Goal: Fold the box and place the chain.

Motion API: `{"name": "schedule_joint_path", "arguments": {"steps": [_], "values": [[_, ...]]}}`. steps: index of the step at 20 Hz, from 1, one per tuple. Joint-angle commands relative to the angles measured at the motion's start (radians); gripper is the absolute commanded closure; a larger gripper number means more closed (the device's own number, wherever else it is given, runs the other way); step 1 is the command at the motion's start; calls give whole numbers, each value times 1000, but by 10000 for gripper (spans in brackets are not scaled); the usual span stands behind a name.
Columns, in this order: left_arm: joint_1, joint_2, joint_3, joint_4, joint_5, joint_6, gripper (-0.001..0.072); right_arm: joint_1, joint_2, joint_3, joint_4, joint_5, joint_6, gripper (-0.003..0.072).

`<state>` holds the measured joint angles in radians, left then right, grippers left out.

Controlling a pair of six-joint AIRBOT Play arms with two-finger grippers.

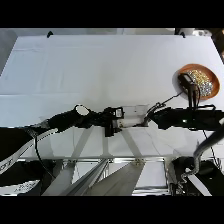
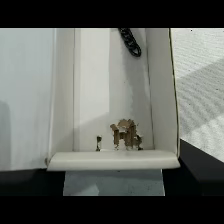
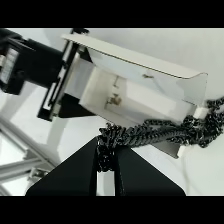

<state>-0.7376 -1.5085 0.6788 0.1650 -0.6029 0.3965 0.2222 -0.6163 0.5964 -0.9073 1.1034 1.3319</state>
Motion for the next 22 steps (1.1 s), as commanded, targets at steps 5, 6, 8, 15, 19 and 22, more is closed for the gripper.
{"name": "schedule_joint_path", "arguments": {"steps": [5,6,8,15,19,22], "values": [[0,1,1,0,0,0,573,239,-233,-40,-14,-289,6,666],[0,1,1,0,0,0,573,256,-266,-40,-13,-306,8,666],[0,1,1,0,0,0,573,272,-325,-40,-13,-317,8,666],[0,1,1,0,0,0,573,272,-432,-40,-13,-338,22,622],[0,1,1,0,0,0,573,272,-433,-40,-11,-360,23,577],[0,1,1,0,0,0,573,283,-435,-40,-2,-384,23,577]]}}
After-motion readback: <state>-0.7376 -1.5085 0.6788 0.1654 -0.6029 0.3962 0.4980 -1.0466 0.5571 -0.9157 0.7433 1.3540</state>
